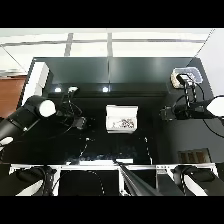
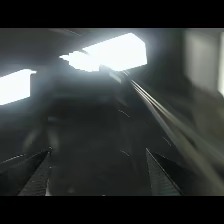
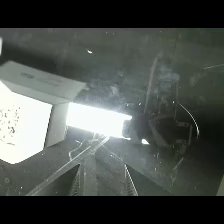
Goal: Fold the box and place the chain.
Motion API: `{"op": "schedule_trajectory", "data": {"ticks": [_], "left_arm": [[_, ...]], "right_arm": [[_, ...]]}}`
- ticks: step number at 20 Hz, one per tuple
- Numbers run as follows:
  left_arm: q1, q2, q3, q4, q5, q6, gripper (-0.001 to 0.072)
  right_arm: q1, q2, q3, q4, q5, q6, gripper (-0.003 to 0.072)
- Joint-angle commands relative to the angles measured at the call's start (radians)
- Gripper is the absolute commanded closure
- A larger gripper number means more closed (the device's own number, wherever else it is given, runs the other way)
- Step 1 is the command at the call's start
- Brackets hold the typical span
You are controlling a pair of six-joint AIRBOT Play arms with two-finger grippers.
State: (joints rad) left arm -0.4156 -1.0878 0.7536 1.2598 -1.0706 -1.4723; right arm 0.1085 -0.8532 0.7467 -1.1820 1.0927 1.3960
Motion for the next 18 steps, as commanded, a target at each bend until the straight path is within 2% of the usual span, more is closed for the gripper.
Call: {"op": "schedule_trajectory", "data": {"ticks": [1,4,7,8,10,13,18], "left_arm": [[0.103,-0.045,-0.058,-0.483,0.057,0.886,-0.0007],[0.056,-0.080,-0.058,-0.468,0.170,1.213,-0.0007],[-0.033,-0.104,-0.058,-0.380,0.275,1.547,-0.0007],[-0.047,-0.119,-0.045,-0.394,0.278,1.624,-0.0007],[-0.043,-0.181,-0.024,-0.547,0.282,1.692,-0.0007],[-0.028,-0.257,-0.012,-0.665,0.281,1.691,-0.0007],[-0.030,-0.281,-0.014,-0.676,0.273,1.695,-0.0006]], "right_arm": [[0.000,0.001,-0.001,0.000,-0.013,0.007,0.0353],[0.000,0.001,-0.001,0.000,-0.013,0.016,0.0353],[0.000,0.001,-0.001,0.002,-0.011,0.023,0.0353],[0.000,0.001,-0.001,0.003,-0.004,0.023,0.0353],[0.000,0.001,-0.001,0.003,0.011,0.025,0.0353],[0.000,0.001,-0.002,0.003,0.010,0.026,0.0353],[0.000,0.001,-0.003,0.003,0.007,0.032,0.0353]]}}
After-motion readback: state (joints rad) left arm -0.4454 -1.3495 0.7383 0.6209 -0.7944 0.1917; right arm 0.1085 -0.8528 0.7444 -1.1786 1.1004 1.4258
